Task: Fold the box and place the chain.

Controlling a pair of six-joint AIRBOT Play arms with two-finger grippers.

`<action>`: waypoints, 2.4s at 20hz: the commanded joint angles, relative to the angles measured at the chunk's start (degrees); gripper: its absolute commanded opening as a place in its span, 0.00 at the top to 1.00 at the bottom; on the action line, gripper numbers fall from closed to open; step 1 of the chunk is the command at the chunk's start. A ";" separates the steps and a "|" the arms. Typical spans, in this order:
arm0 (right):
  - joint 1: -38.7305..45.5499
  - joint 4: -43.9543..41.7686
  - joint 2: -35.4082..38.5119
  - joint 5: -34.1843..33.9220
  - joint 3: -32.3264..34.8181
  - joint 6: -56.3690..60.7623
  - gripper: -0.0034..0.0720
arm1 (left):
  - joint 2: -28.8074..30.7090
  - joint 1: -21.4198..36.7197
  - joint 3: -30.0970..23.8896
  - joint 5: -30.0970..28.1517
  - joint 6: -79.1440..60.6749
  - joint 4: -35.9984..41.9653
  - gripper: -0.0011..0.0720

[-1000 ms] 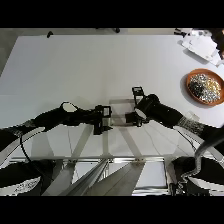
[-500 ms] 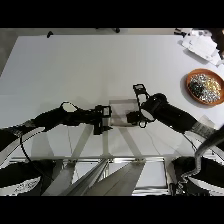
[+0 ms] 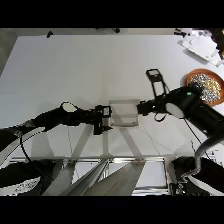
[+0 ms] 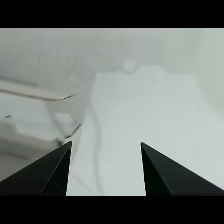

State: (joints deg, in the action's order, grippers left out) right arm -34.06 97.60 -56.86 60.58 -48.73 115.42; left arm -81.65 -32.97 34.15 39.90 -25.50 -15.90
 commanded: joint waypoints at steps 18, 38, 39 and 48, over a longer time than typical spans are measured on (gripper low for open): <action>62.71 -13.49 -29.75 -22.62 -10.80 -33.42 0.39 | 0.04 0.02 0.02 -0.02 0.00 -0.02 0.55; 62.71 -21.22 -27.52 -22.40 -10.78 -33.46 0.94 | 0.04 0.02 0.04 -0.02 -0.02 0.00 0.55; 62.71 -21.14 -25.90 -22.32 -10.80 -33.46 0.94 | 0.04 0.02 0.02 0.00 0.00 -0.02 0.55; 62.69 -20.96 -7.93 -11.89 -10.78 -38.99 0.94 | 0.04 0.02 0.02 -0.02 -0.02 -0.02 0.55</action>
State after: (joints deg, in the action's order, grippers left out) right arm 28.62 76.71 -70.26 42.81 -59.44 78.43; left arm -81.65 -32.97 34.15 39.88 -25.50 -15.90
